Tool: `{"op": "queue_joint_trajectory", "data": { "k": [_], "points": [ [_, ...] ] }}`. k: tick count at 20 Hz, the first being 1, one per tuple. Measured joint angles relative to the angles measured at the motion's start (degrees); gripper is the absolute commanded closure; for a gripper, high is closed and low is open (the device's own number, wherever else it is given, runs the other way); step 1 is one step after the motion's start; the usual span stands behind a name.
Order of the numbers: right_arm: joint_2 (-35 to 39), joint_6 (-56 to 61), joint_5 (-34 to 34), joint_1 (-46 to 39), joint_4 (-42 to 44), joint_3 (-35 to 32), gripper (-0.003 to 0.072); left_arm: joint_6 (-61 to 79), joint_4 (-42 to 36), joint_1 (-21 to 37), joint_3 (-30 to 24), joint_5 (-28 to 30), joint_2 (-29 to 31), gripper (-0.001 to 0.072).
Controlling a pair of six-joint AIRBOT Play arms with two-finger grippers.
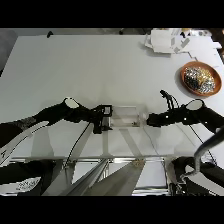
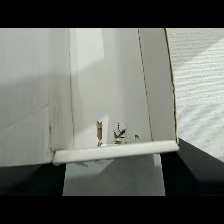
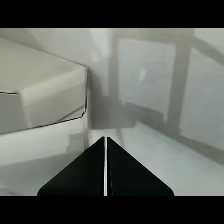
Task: Fold the box and place the chain.
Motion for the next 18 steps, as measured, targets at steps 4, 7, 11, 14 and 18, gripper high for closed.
{"op": "queue_joint_trajectory", "data": {
  "k": [4, 7, 11, 14, 18],
  "points": [
    [2.0, -2.9, 2.5, 0.3, 4.3, 0.0, 0.0387, 0.0, 0.0, 0.0, 0.0, -0.1, 0.0, 0.0504],
    [3.0, -3.7, 4.1, 0.4, 5.6, 0.0, 0.0345, 0.1, 0.1, 0.0, 0.0, -0.3, 0.0, 0.0504],
    [3.4, -4.1, 5.0, 0.4, 6.4, 0.0, 0.0346, 0.0, 0.1, 0.0, 0.0, -0.3, 0.0, 0.0504],
    [3.5, -3.5, 5.1, 0.4, 5.9, 0.0, 0.0353, 0.0, 0.1, 0.0, 0.0, -0.3, 0.0, 0.0504],
    [3.6, 0.8, 3.9, 0.5, 1.5, 0.6, 0.0360, -0.1, 0.0, 0.0, 0.0, -0.1, 0.0, 0.0504]
  ]
}}
